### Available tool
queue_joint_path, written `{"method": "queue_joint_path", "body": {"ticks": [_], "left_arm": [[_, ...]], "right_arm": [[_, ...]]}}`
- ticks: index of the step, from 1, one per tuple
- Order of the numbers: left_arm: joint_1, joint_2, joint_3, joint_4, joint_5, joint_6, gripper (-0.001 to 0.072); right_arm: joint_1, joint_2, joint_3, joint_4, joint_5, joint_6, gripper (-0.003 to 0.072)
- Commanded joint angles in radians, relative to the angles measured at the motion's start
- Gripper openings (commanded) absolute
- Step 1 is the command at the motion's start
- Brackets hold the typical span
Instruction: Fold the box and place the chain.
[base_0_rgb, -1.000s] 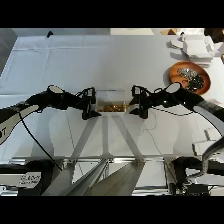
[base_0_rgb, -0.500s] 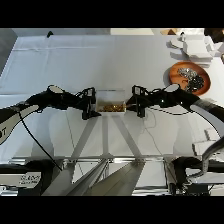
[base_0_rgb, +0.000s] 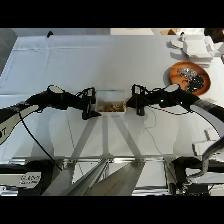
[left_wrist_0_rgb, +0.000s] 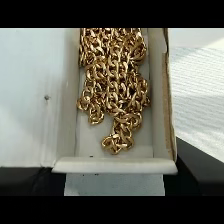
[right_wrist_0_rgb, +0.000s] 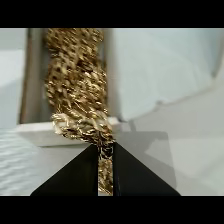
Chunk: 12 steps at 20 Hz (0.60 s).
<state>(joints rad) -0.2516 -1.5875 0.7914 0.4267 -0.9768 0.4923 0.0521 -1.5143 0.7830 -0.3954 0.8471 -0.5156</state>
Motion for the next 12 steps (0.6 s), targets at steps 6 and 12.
{"method": "queue_joint_path", "body": {"ticks": [6,12], "left_arm": [[0.000,0.000,0.000,0.000,0.000,0.000,0.0275],[0.000,0.000,0.000,0.000,0.000,0.000,0.0275]], "right_arm": [[0.000,0.077,-0.001,-0.081,-0.075,0.205,0.0007],[0.000,0.242,-0.001,-0.163,0.039,0.361,0.0008]]}}
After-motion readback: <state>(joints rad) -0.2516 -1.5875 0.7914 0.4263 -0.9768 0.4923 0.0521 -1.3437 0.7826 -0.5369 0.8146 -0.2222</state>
